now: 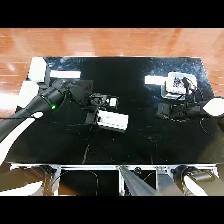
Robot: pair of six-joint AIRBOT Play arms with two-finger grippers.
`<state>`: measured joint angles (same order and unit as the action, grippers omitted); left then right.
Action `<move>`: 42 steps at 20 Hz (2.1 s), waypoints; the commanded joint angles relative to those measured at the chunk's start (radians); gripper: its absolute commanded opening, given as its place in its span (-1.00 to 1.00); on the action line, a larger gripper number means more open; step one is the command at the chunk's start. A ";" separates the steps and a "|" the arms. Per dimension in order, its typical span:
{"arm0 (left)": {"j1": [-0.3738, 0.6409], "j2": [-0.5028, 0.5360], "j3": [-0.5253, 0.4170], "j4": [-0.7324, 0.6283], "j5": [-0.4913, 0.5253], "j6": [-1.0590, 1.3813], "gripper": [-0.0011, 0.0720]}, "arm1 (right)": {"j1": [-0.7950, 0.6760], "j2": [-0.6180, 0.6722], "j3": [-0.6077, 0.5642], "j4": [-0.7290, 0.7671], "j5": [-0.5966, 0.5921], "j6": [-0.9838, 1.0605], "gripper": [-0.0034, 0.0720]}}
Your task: Fold the box and place the chain.
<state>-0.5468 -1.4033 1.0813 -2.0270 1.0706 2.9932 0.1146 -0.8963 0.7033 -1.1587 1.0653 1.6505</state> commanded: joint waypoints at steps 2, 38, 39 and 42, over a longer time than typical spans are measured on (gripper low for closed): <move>0.010 -0.011 0.000 -0.005 0.015 0.010 0.69 | 0.000 0.001 0.000 -0.029 -0.007 0.006 -0.83; 0.013 -0.069 0.113 0.037 0.207 -0.219 -0.92 | 0.000 0.001 0.000 -0.046 0.004 0.006 -0.83; 0.013 -0.066 0.134 0.086 0.230 -0.270 -0.92 | 0.000 0.001 0.000 -0.046 0.006 0.006 -0.83; 0.046 -0.017 0.151 0.217 0.276 -0.409 -0.92 | 0.000 0.002 0.000 -0.047 0.008 0.005 -0.83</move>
<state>-0.5232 -1.4521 1.2053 -1.9285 1.2839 2.7296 0.1143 -0.8955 0.7033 -1.2064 1.0706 1.6566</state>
